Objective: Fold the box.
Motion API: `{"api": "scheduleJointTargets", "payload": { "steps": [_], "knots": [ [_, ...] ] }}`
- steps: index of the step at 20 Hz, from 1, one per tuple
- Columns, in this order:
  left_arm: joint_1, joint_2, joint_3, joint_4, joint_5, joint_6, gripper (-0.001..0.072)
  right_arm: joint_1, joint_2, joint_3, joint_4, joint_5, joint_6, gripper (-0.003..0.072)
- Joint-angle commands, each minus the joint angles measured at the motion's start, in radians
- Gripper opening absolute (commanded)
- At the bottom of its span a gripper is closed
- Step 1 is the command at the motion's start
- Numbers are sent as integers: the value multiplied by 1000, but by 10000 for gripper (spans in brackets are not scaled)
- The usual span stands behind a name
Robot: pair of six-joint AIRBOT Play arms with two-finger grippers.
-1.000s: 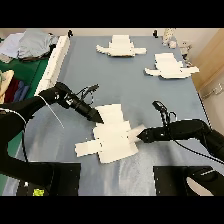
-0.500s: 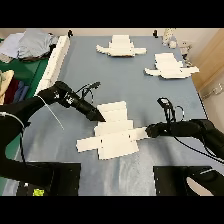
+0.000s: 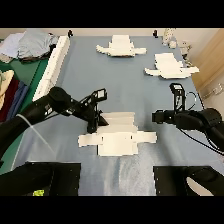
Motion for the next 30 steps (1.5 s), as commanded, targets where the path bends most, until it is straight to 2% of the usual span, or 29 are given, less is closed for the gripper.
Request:
{"api": "scheduleJointTargets", "payload": {
  "steps": [1,3,6,13,17,19,23,25,30],
  "knots": [
    [-85,130,-149,-49,215,79,8,0,0,16,-28,50,89,252],
    [-134,155,-204,-89,267,143,10,0,0,16,-29,61,98,252],
    [-173,149,-229,-95,307,146,12,1,0,16,-26,60,98,252],
    [-174,69,-229,-92,293,132,13,1,0,16,-26,59,97,252],
    [-174,71,-229,-90,253,82,13,1,0,16,-26,56,97,252],
    [-174,95,-217,-90,274,108,12,1,0,16,-26,56,97,252],
    [-200,229,-203,-88,507,187,10,1,0,16,-26,56,97,252],
    [-241,289,-220,-87,542,246,9,1,0,16,-26,56,97,252],
    [-432,319,-373,-87,784,277,10,1,0,16,-22,56,98,252]
  ]
}}
